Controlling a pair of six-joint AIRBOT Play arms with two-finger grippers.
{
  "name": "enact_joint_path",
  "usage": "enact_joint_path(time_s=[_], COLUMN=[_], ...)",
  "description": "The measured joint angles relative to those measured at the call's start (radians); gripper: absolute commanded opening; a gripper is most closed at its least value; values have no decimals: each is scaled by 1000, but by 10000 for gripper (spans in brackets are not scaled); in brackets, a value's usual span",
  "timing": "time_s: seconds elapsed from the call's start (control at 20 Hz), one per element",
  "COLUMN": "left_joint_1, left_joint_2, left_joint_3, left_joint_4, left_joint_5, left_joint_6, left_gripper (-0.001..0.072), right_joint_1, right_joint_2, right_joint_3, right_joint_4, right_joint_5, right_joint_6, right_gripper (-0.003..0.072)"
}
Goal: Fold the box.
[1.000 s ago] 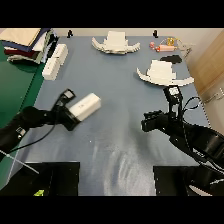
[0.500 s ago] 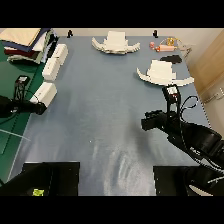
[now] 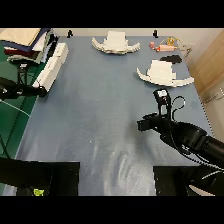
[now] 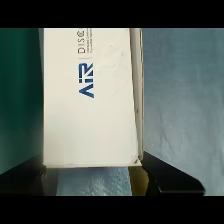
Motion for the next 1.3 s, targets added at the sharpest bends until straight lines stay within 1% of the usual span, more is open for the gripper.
enact_joint_path(time_s=[0.25, 0.35, 0.45, 0.75, 1.3], left_joint_1=[-47, -55, -59, -63, -64], left_joint_2=[-163, -209, -240, -269, -280], left_joint_3=[193, 245, 276, 306, 309], left_joint_4=[-18, -22, -22, -18, -31], left_joint_5=[22, 30, 30, 32, 53], left_joint_6=[-8, -19, -27, -36, -40], left_gripper=[528, 528, 528, 528, 531], right_joint_1=[0, 0, 0, 0, 0], right_joint_2=[-22, -24, -26, -27, -27], right_joint_3=[0, 0, 0, 0, 0], right_joint_4=[0, 0, 0, -4, -19], right_joint_5=[3, 3, 3, 4, 3], right_joint_6=[28, 35, 39, 45, 58], right_gripper=[3, 3, 3, 3, 3])
